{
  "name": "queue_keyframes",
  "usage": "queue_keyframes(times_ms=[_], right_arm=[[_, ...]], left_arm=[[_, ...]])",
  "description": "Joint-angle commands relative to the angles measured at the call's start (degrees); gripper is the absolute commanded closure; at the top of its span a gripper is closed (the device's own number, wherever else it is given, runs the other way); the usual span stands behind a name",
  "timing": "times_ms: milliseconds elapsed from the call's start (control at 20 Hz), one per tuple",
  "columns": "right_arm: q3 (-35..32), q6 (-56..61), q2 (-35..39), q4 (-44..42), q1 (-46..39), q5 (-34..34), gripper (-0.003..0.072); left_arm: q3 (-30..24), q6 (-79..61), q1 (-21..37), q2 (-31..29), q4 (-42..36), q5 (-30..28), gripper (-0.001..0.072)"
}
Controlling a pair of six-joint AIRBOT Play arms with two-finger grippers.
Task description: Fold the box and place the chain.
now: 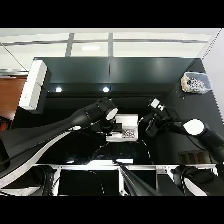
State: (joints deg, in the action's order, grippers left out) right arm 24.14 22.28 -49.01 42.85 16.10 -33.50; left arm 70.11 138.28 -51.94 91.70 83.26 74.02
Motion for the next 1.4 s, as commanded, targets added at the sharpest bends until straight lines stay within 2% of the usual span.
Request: queue_keyframes(times_ms=[0, 100, 300, 400, 450, 550, 600, 950, 1100, 1150, 1200, 1350], right_arm=[[5.7, 15.1, 6.4, 11.0, 0.0, -6.3, 0.0673], [9.6, 23.4, 10.4, 13.6, 0.0, -9.6, 0.0673], [16.9, 31.2, 15.8, 13.5, 0.0, -17.6, 0.0673], [19.4, 35.2, 16.0, 10.6, 0.0, -22.1, 0.0673], [19.8, 35.4, 16.0, 6.4, 0.0, -23.8, 0.0673], [19.7, 35.4, 15.8, -1.3, 0.3, -25.0, 0.0673], [19.6, 36.2, 15.4, -2.0, 1.0, -25.0, 0.0673], [7.6, 39.9, 6.3, -0.9, 6.7, -22.6, 0.0671], [6.4, 39.8, 4.1, -0.7, 6.7, -21.4, 0.0651], [6.4, 39.8, 4.1, -0.7, 6.7, -20.7, 0.0402], [6.4, 39.7, 4.1, -0.5, 6.6, -20.3, 0.0217], [6.6, 39.5, 4.2, 6.5, 6.6, -19.2, 0.0217]], left_arm=[[0.0, 0.0, 0.0, 0.0, 0.0, 0.1, 0.0676], [0.0, 0.0, 0.0, 0.0, 0.0, 0.1, 0.0676], [0.0, 0.0, 0.0, 0.0, 0.0, 0.1, 0.0676], [0.0, 0.0, 0.0, 0.0, 0.0, 0.0, 0.0676], [0.0, 0.0, 0.0, 0.0, 0.0, 0.0, 0.0676], [0.0, 0.0, 0.0, 0.0, 0.0, 0.0, 0.0676], [0.0, 0.0, 0.0, 0.0, 0.0, 0.0, 0.0676], [0.0, 0.0, 0.0, 0.0, -0.2, 0.0, 0.0676], [0.0, 0.0, 0.0, 0.0, -0.3, 0.2, 0.0676], [0.0, 0.0, 0.0, 0.0, -0.4, 0.2, 0.0676], [0.0, 0.0, 0.0, 0.0, -0.4, 0.1, 0.0676], [0.0, 0.0, 0.0, 0.0, -0.4, 0.0, 0.0676]])
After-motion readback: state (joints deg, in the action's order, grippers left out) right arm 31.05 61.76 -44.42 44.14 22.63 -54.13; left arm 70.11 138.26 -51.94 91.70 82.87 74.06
